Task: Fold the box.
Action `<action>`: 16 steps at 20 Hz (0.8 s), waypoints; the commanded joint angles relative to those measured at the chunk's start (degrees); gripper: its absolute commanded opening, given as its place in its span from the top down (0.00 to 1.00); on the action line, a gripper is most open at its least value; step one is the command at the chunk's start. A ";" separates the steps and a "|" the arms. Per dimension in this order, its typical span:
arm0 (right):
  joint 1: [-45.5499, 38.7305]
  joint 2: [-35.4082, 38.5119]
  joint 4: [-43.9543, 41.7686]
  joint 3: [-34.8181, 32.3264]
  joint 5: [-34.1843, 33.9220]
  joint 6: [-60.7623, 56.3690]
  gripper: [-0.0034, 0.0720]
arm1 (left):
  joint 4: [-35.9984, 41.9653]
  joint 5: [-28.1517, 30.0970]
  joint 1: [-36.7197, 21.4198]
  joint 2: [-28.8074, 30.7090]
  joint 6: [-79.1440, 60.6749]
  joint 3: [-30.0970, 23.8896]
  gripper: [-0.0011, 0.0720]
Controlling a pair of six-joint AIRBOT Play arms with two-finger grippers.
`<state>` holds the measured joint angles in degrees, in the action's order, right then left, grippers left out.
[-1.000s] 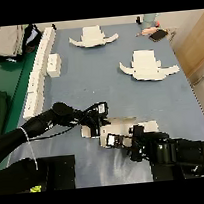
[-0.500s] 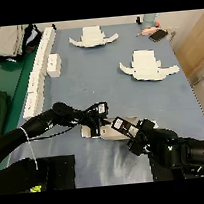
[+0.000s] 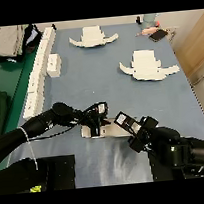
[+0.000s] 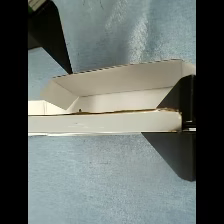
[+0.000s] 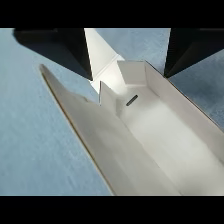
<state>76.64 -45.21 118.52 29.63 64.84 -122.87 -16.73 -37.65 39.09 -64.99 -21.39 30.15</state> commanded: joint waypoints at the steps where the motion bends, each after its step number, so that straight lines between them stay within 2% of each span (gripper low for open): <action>1: -2.82 1.05 -0.33 -0.52 -4.31 6.19 0.00 | 0.00 0.00 0.00 -0.02 -0.02 0.04 0.96; 5: -12.98 5.86 -8.70 -4.44 -12.72 19.45 0.00 | 0.00 -0.04 0.00 -0.02 -0.02 0.04 0.96; 9: -24.20 7.85 -19.74 -6.34 -16.13 38.71 0.00 | -0.02 -0.02 0.00 -0.02 -0.02 0.04 0.96; 12: -35.39 6.80 -39.10 -6.38 -17.53 66.34 0.00 | -0.02 -0.02 0.00 -0.02 -0.02 0.04 0.96; 14: -43.52 5.07 -53.40 -6.38 -15.89 83.36 0.00 | 0.00 0.00 0.00 -0.02 -0.02 0.04 0.96; 16: -50.66 2.40 -62.71 -6.38 -12.46 95.76 0.00 | 0.00 -0.02 0.00 -0.02 -0.02 0.04 0.96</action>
<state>35.75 -40.47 74.76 23.40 49.65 -51.66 -16.73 -37.65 39.09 -64.99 -21.41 30.15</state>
